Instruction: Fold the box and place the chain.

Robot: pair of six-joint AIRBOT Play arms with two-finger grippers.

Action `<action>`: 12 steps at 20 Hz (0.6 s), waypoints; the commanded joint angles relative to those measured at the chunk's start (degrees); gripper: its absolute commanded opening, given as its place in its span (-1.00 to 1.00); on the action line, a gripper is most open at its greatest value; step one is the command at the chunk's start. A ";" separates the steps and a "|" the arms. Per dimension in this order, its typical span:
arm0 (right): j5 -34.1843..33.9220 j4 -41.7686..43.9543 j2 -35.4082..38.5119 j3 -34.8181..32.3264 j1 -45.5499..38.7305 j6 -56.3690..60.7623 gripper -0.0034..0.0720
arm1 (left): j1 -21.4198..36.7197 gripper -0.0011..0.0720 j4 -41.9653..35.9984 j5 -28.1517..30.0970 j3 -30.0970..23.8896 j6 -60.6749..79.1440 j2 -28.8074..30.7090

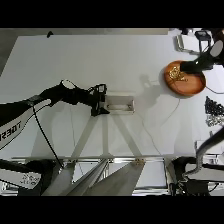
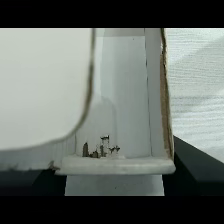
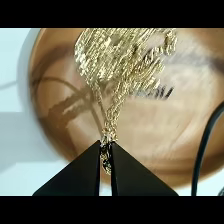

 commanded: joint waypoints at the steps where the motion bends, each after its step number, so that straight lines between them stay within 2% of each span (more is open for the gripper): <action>1: 3.39 -0.15 11.80 -11.08 6.49 -2.45 -0.88 | 0.02 -0.76 0.02 0.02 -0.02 0.02 -0.04; 4: 9.97 0.09 16.02 -12.59 15.28 -2.40 -0.88 | 0.02 -0.76 0.00 0.02 -0.02 0.02 -0.04; 6: 11.13 1.53 16.00 -12.59 20.76 -1.90 -0.87 | 0.02 -0.76 0.00 0.00 -0.02 0.04 -0.04; 9: 9.73 5.27 15.43 -12.59 28.46 -1.40 -0.87 | 0.02 -0.76 0.00 0.00 -0.02 0.02 -0.04; 12: 4.31 8.37 14.25 -12.59 34.51 -0.11 -0.87 | 0.02 -0.76 0.00 0.02 -0.02 0.04 -0.04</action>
